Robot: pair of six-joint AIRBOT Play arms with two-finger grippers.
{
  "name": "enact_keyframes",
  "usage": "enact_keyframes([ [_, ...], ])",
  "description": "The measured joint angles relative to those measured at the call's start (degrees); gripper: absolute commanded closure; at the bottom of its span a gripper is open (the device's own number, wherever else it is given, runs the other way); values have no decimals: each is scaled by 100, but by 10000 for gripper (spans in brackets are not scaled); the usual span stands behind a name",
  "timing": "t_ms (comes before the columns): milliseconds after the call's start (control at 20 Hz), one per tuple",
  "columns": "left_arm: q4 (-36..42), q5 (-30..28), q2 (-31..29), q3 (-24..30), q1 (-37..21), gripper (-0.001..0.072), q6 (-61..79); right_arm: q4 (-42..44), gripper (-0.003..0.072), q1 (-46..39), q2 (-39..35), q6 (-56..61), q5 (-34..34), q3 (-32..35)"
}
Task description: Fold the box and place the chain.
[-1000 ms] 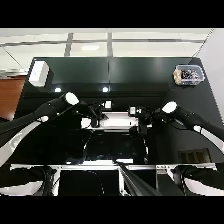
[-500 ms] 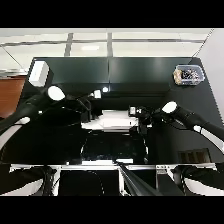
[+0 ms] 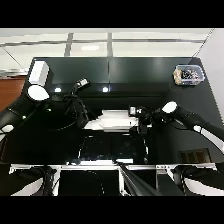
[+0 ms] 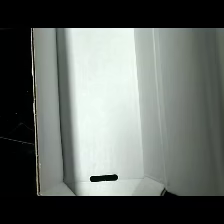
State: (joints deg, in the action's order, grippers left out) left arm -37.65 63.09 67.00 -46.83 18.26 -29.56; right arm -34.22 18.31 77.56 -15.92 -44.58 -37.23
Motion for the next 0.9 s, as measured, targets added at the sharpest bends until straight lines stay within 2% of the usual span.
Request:
enact_keyframes([
  [100,647,-634,0,155,186,683,160,2,484,0,0,0,2,0],
  [200,953,-1303,63,249,356,683,256,2,484,0,0,2,2,0],
  [600,1250,-2597,769,341,575,682,374,13,484,0,0,7,4,0],
  [750,1163,-2894,1110,345,588,682,378,11,484,0,0,4,7,0],
  [900,1106,-2798,1360,343,605,684,391,11,484,0,0,-2,9,0],
])
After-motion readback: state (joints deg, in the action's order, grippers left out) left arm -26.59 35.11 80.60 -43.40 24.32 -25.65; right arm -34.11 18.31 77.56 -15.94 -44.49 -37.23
